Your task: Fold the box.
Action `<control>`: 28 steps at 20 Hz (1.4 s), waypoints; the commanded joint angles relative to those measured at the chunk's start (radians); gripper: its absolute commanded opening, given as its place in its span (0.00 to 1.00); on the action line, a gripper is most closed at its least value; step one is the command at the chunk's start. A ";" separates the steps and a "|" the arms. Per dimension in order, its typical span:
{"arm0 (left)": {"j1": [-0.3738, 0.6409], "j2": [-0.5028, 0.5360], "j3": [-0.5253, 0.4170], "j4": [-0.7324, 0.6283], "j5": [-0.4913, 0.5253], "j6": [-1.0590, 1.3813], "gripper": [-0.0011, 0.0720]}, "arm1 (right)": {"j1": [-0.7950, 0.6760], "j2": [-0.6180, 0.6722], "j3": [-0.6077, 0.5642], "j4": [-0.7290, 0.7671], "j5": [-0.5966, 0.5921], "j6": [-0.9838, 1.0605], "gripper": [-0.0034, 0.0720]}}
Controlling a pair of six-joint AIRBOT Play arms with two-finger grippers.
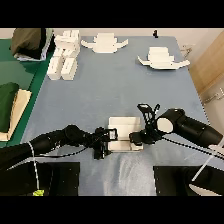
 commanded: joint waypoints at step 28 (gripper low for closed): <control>0.000 0.000 0.000 0.000 0.000 0.000 0.72 | 0.125 -0.129 0.112 -0.200 0.165 0.422 0.41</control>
